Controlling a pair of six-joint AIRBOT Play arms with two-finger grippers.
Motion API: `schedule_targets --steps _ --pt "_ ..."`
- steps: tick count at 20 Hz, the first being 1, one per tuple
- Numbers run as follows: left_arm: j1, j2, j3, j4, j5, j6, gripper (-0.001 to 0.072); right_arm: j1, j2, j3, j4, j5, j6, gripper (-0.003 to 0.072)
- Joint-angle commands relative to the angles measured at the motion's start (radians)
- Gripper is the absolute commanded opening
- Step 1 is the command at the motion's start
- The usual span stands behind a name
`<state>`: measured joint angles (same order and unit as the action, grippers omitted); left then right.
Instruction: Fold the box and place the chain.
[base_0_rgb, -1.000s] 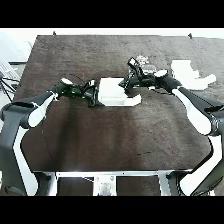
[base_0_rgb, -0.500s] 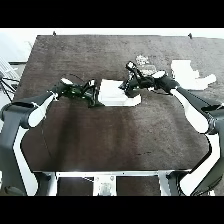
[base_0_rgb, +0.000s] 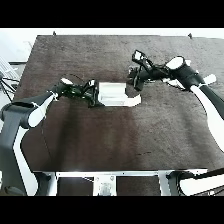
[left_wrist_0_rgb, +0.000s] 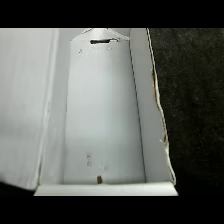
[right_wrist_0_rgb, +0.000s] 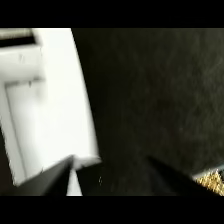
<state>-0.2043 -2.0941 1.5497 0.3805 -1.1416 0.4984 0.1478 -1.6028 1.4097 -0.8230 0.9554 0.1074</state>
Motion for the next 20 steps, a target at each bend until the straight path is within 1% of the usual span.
schedule_targets --steps 1,3,6,12,14,15,16,18,20 --pt "0.0 0.0 0.001 0.0 0.0 0.0 0.0532 0.0 0.054 -0.094 -0.166 0.01 0.019 0.0575" --pt "0.001 0.0 0.001 0.0 0.0 0.0 0.0532 0.002 0.05 -0.149 -0.165 0.004 -0.029 0.0575" --pt "0.0 0.0 0.001 0.0 -0.002 0.0 0.0531 0.0 0.02 -0.187 -0.165 -0.037 -0.04 0.0575" --pt "0.0 0.0 0.001 0.0 -0.001 0.0 0.0532 0.021 -0.026 -0.19 -0.142 -0.081 -0.04 0.0572" --pt "0.0 0.0 0.001 0.0 -0.001 0.0 0.0531 0.037 -0.039 -0.191 -0.141 -0.085 -0.041 0.0556" --pt "0.0 0.0 0.001 0.0 0.0 0.0 0.0532 0.044 -0.043 -0.19 -0.138 -0.095 -0.04 0.0466" --pt "0.001 0.0 0.001 0.0 0.0 0.0 0.0532 0.05 -0.05 -0.191 -0.138 -0.114 -0.04 0.0359" --pt "0.001 0.0 0.001 0.0 -0.001 0.0 0.0532 0.059 -0.064 -0.191 -0.135 -0.149 -0.04 0.0358" --pt "0.0 0.0 0.001 0.0 -0.001 0.0 0.0531 0.068 -0.069 -0.191 -0.122 -0.159 -0.04 0.0357"
